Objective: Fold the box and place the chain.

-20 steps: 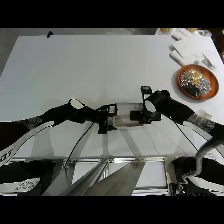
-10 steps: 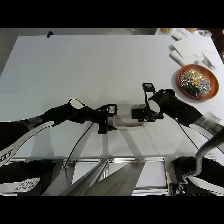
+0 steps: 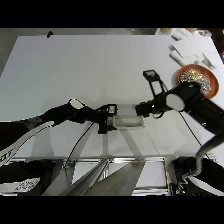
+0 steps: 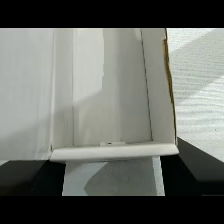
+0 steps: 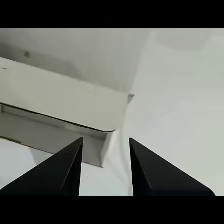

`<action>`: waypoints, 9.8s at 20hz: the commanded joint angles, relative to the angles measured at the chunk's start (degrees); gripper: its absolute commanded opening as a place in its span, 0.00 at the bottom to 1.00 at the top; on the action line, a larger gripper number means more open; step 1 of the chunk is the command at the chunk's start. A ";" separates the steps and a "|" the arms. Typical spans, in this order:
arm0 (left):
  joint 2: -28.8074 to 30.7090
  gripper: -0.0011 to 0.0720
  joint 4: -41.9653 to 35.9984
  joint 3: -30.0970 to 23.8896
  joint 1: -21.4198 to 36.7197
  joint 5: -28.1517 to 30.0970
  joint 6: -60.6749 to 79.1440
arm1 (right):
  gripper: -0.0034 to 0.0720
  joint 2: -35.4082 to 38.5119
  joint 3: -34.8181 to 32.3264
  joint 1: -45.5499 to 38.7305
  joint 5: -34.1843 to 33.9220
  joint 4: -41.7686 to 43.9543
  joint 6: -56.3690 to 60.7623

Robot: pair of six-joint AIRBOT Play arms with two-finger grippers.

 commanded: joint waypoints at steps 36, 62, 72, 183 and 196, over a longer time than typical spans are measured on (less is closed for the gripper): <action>0.02 0.44 0.02 0.00 0.04 0.02 0.00 | 0.25 -31.43 11.39 -51.06 -21.64 5.01 -20.98; 0.04 0.44 0.04 0.00 0.04 0.02 0.00 | 0.07 9.53 11.32 -48.43 6.47 27.06 -31.63; 0.04 0.44 0.02 0.00 0.04 0.02 0.02 | 0.07 16.22 11.32 -27.80 9.38 27.41 -30.88; 0.02 0.44 0.02 0.00 0.04 0.02 0.00 | 0.29 -4.68 -5.84 -28.74 -9.53 13.81 -25.51; 0.02 0.44 0.02 0.00 0.04 0.02 0.00 | 0.44 -13.94 -5.95 -28.61 -11.32 13.27 -25.27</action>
